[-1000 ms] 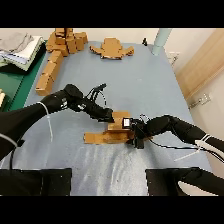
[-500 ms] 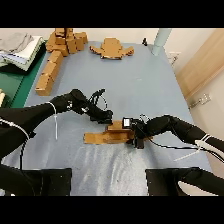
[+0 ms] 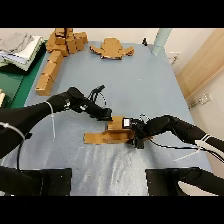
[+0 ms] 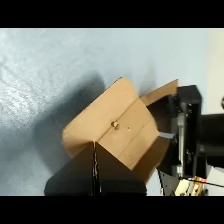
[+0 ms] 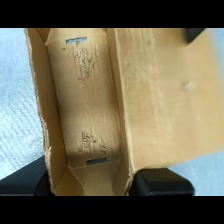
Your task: Fold the box.
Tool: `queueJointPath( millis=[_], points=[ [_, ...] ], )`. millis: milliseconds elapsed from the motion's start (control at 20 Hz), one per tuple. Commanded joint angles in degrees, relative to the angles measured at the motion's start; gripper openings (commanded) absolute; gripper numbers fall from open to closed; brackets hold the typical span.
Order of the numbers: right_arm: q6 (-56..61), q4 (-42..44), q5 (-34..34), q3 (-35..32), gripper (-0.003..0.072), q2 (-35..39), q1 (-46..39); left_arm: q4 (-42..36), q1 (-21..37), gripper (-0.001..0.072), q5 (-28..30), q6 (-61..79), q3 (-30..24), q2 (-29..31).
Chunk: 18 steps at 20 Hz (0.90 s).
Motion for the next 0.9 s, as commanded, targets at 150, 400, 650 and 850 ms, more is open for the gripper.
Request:
queueJointPath(
  millis=[150, 400, 650, 850],
  points=[
    [0.0, 0.0, 0.0, 0.0, 0.0485, 0.0, 0.0, -0.6, 1.2, 0.0009, 0.2, 15.0, -7.4, 16.6],
    [0.0, 0.0, 0.0, 0.0, 0.0485, 0.0, 0.0, 0.7, -4.2, 0.0011, 6.0, 25.9, -19.5, 33.5],
    [0.0, 0.0, 0.0, 0.0, 0.0484, 0.0, 0.0, 7.3, -8.5, 0.0720, 7.2, 36.3, -24.1, 37.9],
    [0.0, 0.0, 0.0, 0.0, 0.0484, 0.0, 0.0, 11.0, -8.9, 0.0720, 7.3, 40.6, -24.1, 33.2]
  ],
)
